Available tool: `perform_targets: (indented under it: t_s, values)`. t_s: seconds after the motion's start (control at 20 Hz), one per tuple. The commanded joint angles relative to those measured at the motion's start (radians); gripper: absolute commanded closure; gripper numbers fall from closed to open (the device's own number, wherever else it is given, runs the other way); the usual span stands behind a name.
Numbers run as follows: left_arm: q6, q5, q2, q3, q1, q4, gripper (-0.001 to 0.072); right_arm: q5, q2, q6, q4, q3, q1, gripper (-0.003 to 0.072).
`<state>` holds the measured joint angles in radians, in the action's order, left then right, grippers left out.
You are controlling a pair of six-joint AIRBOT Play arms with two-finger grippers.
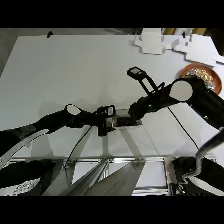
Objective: Fold the box and place the chain.
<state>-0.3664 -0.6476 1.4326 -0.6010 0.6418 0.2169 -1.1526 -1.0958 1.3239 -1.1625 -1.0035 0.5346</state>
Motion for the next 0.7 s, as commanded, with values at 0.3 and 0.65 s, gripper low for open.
perform_targets:
  t_s: [0.3, 0.65]
  values:
    - [0.0, 0.0, -0.001, 0.0, 0.0, 0.0, 0.0539, 0.082, -0.175, -0.348, 0.004, -0.115, -0.122, 0.0669]
    - [0.0, 0.0, -0.001, 0.0, 0.0, 0.0, 0.0539, 0.029, -0.28, -0.555, 0.016, -0.102, -0.053, 0.0668]
